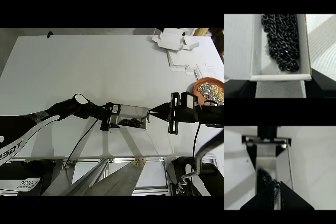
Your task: Fold the box and place the chain.
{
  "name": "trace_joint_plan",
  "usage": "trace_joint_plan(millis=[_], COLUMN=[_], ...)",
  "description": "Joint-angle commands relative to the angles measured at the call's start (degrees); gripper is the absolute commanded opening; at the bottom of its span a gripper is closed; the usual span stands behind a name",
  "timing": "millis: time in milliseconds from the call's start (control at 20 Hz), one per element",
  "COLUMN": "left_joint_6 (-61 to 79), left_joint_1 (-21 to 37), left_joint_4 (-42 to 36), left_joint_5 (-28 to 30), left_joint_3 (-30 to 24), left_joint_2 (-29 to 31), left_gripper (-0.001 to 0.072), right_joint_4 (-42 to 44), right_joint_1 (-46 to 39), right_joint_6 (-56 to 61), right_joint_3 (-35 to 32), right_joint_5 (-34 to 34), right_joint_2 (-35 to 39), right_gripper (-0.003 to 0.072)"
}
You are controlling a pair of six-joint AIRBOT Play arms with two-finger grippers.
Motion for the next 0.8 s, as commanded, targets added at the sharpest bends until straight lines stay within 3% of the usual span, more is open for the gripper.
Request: trace_joint_plan(millis=[0, 100, 350, 450, 600, 700, 750], left_joint_6=[0.02, 0.02, 0.02, 0.02, 0.02, 0.02, 0.02], left_joint_1=[0.02, 0.04, 0.04, 0.04, 0.04, 0.02, 0.02], left_joint_4=[0.0, 0.0, 0.0, 0.0, 0.0, 0.0, 0.0], left_joint_5=[0.0, 0.0, 0.0, 0.0, 0.02, 0.02, 0.0], left_joint_3=[0.0, 0.0, 0.0, 0.0, 0.0, 0.0, -0.02], left_joint_2=[0.0, 0.0, 0.0, 0.0, 0.0, 0.0, 0.0], left_gripper=[0.0432, 0.0432, 0.0432, 0.0432, 0.0432, 0.0432, 0.0432], right_joint_4=[7.15, 9.14, 5.92, 1.84, -8.61, -17.51, -21.64], right_joint_1=[0.48, 3.58, 15.26, 18.78, 22.82, 25.66, 26.8], right_joint_6=[4.46, 4.68, 6.64, 9.55, 14.27, 20.22, 24.59], right_joint_3=[0.04, 0.07, 0.07, 0.09, 1.44, 5.09, 8.22], right_joint_5=[0.9, -1.86, -18.53, -23.41, -25.33, -24.72, -23.19], right_joint_2=[0.5, 0.5, -4.85, -8.57, -12.72, -13.86, -14.36], right_gripper=[0.0019, 0.0019, 0.0019, 0.0019, 0.0037, 0.0275, 0.0293])
